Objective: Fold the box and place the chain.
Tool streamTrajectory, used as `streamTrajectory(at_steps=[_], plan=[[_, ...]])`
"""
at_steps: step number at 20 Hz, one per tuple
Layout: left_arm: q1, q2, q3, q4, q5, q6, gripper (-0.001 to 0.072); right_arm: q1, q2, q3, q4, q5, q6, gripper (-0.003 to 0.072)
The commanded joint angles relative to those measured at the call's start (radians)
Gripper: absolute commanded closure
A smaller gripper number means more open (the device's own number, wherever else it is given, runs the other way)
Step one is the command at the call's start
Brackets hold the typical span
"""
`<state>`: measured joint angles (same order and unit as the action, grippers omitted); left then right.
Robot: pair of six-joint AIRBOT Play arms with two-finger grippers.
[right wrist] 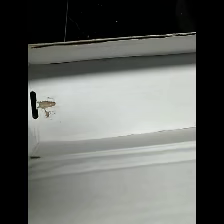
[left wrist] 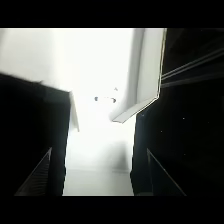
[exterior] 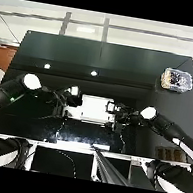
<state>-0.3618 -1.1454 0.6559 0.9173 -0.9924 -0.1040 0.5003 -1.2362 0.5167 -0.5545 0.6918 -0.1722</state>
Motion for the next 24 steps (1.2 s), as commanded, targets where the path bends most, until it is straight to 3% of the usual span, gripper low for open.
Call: streamTrajectory(at_steps=[1, 2, 3, 4, 8, 12, 15, 16, 24], plan=[[-0.043, -0.070, -0.022, -0.034, 0.054, 0.120, 0.0040, 0.001, -0.001, 0.000, 0.000, 0.000, 0.000, 0.0207], [-0.041, -0.087, -0.022, -0.065, 0.058, 0.119, 0.0045, 0.001, -0.001, 0.000, 0.000, 0.000, 0.000, 0.0207], [-0.042, -0.097, -0.022, -0.092, 0.062, 0.120, 0.0123, 0.001, 0.000, 0.000, 0.000, 0.000, 0.000, 0.0207], [-0.043, -0.100, -0.022, -0.117, 0.068, 0.121, 0.0154, 0.001, -0.001, 0.000, 0.000, 0.000, 0.001, 0.0207], [-0.046, -0.101, -0.022, -0.138, 0.076, 0.127, 0.0157, 0.001, -0.001, 0.000, 0.000, 0.000, 0.000, 0.0207], [-0.048, -0.101, -0.022, -0.149, 0.074, 0.127, 0.0367, 0.001, -0.001, 0.000, 0.000, 0.000, 0.001, 0.0207], [-0.049, -0.100, -0.022, -0.179, 0.080, 0.127, 0.0385, 0.001, -0.001, 0.000, 0.000, 0.000, 0.001, 0.0207], [-0.053, -0.100, -0.022, -0.178, 0.094, 0.127, 0.0439, 0.001, -0.001, 0.000, 0.000, 0.000, 0.001, 0.0207], [-0.150, -0.102, -0.022, -0.227, 0.175, 0.126, 0.0486, 0.001, -0.001, 0.000, 0.000, 0.000, 0.001, 0.0207]])
